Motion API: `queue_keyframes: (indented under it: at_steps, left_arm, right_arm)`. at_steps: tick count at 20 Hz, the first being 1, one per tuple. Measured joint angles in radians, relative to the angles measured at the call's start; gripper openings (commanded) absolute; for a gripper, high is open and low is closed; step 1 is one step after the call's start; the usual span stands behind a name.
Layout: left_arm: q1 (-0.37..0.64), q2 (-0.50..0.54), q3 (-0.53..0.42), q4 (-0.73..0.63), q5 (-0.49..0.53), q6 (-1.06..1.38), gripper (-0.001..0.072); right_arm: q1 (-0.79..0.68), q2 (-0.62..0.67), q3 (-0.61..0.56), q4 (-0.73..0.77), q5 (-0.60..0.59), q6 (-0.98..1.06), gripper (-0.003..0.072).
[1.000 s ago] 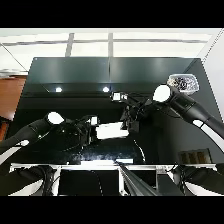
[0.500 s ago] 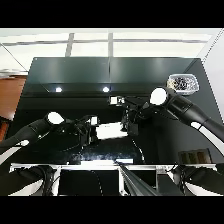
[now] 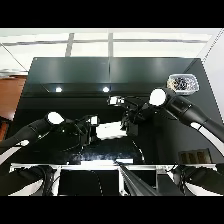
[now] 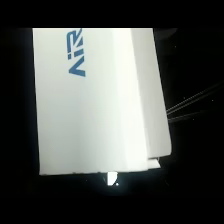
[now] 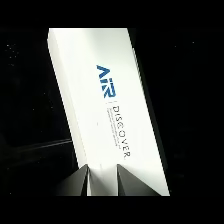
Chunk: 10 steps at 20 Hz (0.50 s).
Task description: Fold the box and place the chain.
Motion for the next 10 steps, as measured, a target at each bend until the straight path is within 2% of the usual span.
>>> queue_keyframes:
  at_steps: [3, 4, 5, 9, 10]
  left_arm:
    - [0.0, 0.0, 0.0, 0.0, 0.0, 0.0, 0.0404]
    - [0.0, 0.0, 0.0, 0.0, 0.0, -0.001, 0.0404]
    - [0.0, 0.0, 0.0, 0.0, 0.001, -0.001, 0.0404]
    - [0.0, 0.0, 0.0, 0.0, 0.001, 0.0, 0.0404]
    - [0.0, 0.0, 0.0, 0.0, 0.001, 0.0, 0.0404]
  right_arm:
    - [0.0, 0.0, 0.001, -0.003, -0.005, 0.014, 0.0191]
    - [0.0, 0.0, 0.002, -0.004, -0.008, 0.019, 0.0231]
    - [0.0, 0.0, 0.004, -0.007, -0.012, 0.025, 0.0364]
    - [0.0, 0.0, 0.008, -0.014, -0.026, 0.036, 0.0384]
    - [0.0, 0.0, 0.008, -0.014, -0.026, 0.037, 0.0546]
